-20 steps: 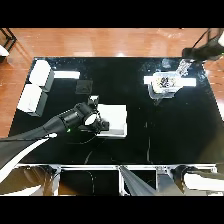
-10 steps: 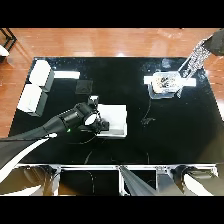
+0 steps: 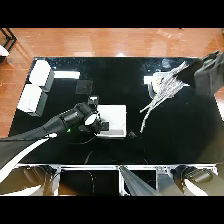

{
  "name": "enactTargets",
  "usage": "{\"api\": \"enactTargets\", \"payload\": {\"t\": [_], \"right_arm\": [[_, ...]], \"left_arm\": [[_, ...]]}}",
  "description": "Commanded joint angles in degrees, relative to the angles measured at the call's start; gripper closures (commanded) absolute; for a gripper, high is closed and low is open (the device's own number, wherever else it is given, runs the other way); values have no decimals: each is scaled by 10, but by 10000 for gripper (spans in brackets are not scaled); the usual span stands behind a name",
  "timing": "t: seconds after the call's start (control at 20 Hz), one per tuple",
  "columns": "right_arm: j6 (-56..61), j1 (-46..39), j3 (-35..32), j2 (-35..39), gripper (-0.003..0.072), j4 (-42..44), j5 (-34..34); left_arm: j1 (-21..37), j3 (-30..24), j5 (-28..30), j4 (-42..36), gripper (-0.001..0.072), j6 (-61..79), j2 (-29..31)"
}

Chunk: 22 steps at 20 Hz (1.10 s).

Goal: Fold the box and place the chain.

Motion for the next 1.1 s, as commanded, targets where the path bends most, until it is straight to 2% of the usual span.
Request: {"api": "enactTargets", "payload": {"t": [0.0,0.25,0.55,0.75,1.05], "right_arm": [[4,54,-14,3,666,35,12],[4,100,-45,-4,666,95,-39],[-3,130,-45,-47,666,111,-130],[-13,132,-45,-77,666,107,-147],[-14,132,-48,-86,666,105,-130]], "left_arm": [[0,0,-9,0,688,8,0],[0,0,-6,0,688,8,0],[0,0,-6,0,688,8,0],[0,0,-7,0,688,8,0],[0,0,-7,0,688,8,0]]}}
